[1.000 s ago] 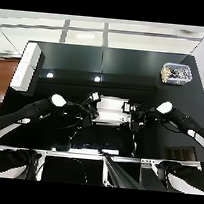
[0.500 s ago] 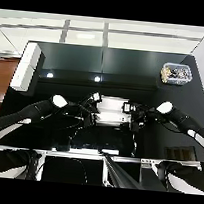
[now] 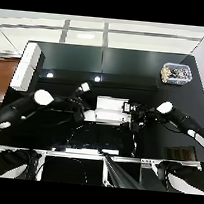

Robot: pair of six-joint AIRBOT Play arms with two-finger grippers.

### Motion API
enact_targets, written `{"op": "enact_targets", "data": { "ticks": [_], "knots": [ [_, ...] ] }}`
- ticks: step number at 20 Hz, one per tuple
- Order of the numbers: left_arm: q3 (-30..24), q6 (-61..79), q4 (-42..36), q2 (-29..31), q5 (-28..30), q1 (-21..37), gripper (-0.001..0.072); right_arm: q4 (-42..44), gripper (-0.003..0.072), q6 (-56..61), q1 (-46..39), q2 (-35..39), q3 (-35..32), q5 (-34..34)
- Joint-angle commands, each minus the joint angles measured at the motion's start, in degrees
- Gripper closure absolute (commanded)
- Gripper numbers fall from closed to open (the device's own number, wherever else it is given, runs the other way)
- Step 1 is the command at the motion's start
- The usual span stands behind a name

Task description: Fold the box and place the chain.

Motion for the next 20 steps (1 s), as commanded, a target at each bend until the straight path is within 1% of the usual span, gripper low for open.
{"op": "enact_targets", "data": {
  "ticks": [1, 3, 4, 5, 6, 8, 9, 10, 13, 16, 18, 20],
  "knots": [
    [-0.3, -21.6, 9.0, 5.4, -6.7, 9.2, 0.0683, 0.0, 0.0284, 0.0, 0.0, 0.0, 0.0, 0.0],
    [-2.0, -47.3, 10.0, 4.9, -7.4, 16.4, 0.0683, 0.0, 0.0284, 0.0, 0.0, 0.0, 0.0, 0.0],
    [-3.6, -56.2, 8.8, 4.0, -8.9, 19.9, 0.0682, 0.0, 0.0284, 0.0, 0.0, 0.0, 0.0, 0.0],
    [-5.0, -57.2, 5.8, 2.8, -10.9, 22.6, 0.0681, 0.0, 0.0284, 0.0, 0.0, 0.0, 0.0, 0.0],
    [-6.4, -53.9, 1.3, 1.2, -14.0, 24.6, 0.0681, 0.0, 0.0284, 0.0, 0.0, 0.0, 0.0, 0.0],
    [-7.7, -46.3, -5.5, -2.8, -19.3, 26.3, 0.0683, 0.0, 0.0284, 0.0, 0.0, 0.0, 0.0, 0.0],
    [-7.7, -45.6, -6.9, -5.1, -19.9, 26.1, 0.0684, 0.0, 0.0284, 0.0, 0.0, 0.0, 0.0, 0.0],
    [-7.7, -44.1, -7.9, -7.1, -19.2, 24.9, 0.0685, 0.0, 0.0284, 0.0, 0.0, 0.0, 0.0, 0.0],
    [-6.4, -43.4, -8.9, -11.7, -16.3, 17.9, 0.0685, 0.0, 0.0284, 0.0, 0.0, 0.0, 0.0, 0.0],
    [-3.7, -42.9, -13.2, -15.9, -15.1, 12.8, 0.0684, 0.0, 0.0284, 0.0, 0.0, 0.0, 0.0, 0.1],
    [-1.0, -41.2, -13.9, -18.7, -16.4, 11.3, 0.0683, 0.0, 0.0284, 0.0, 0.0, 0.0, 0.0, 0.1],
    [0.9, -37.7, -16.2, -19.3, -17.7, 11.2, 0.0679, 0.0, 0.0284, 0.0, 0.0, 0.0, 0.0, 0.1]
  ]
}}
